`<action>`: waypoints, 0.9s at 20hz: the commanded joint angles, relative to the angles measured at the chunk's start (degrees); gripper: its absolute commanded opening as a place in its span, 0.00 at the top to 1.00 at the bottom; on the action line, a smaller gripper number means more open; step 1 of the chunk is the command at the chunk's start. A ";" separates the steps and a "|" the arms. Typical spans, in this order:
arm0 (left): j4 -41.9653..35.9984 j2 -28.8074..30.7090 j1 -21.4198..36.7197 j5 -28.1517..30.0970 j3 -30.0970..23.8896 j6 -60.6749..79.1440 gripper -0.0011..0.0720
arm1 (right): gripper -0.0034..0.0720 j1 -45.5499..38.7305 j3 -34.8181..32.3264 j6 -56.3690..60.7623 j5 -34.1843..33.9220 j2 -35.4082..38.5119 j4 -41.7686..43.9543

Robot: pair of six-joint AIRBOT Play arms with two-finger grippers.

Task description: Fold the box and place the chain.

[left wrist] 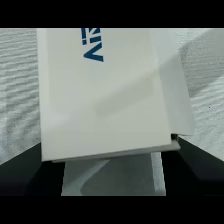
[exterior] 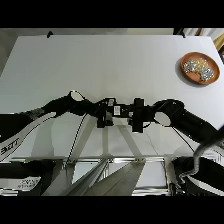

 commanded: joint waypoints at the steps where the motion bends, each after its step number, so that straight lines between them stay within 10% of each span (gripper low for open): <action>1: 0.07 0.00 -0.04 -0.13 0.00 0.07 0.70 | 0.50 0.04 0.09 0.07 -1.70 0.31 0.20; 18: 0.07 0.00 -0.04 -0.13 0.00 0.07 0.70 | 0.55 0.02 0.52 0.09 -2.58 1.18 -1.11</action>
